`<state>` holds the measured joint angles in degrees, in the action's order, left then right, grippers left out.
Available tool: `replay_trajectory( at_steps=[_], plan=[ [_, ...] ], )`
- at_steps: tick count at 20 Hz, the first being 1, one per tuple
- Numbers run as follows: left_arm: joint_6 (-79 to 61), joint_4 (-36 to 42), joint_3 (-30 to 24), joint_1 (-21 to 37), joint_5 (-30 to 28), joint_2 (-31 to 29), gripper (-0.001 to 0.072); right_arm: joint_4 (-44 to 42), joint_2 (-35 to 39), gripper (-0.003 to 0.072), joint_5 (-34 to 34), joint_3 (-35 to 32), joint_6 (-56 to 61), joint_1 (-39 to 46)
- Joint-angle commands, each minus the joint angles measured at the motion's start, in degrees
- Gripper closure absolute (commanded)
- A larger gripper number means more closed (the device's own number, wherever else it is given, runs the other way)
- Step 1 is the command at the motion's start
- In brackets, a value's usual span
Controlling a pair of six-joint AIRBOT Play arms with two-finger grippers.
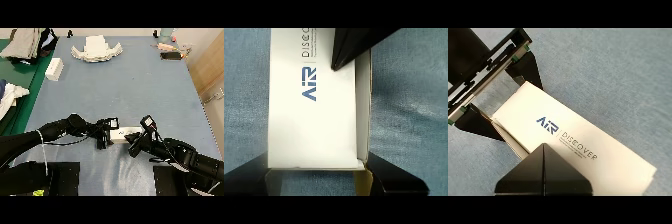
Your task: Fold the box.
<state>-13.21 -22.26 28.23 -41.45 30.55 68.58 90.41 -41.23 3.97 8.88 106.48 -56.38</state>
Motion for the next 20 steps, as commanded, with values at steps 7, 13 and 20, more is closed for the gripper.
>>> replay_trajectory(
  at_steps=[7, 13, 20],
  plan=[
    [0.0, 0.0, 0.0, 0.0, 0.0, 0.0, 0.0201, 0.3, 5.4, 0.0684, 1.2, 1.5, 0.0, 0.2],
    [0.0, 0.0, 0.0, 0.0, 0.0, 0.0, 0.0200, 9.8, 9.1, 0.0684, 15.5, 8.9, 0.0, 5.6],
    [0.0, 0.0, 0.0, 0.0, 0.0, 0.0, 0.0201, 12.7, -2.6, 0.0684, 55.1, 29.9, 0.0, 21.7]
  ],
)
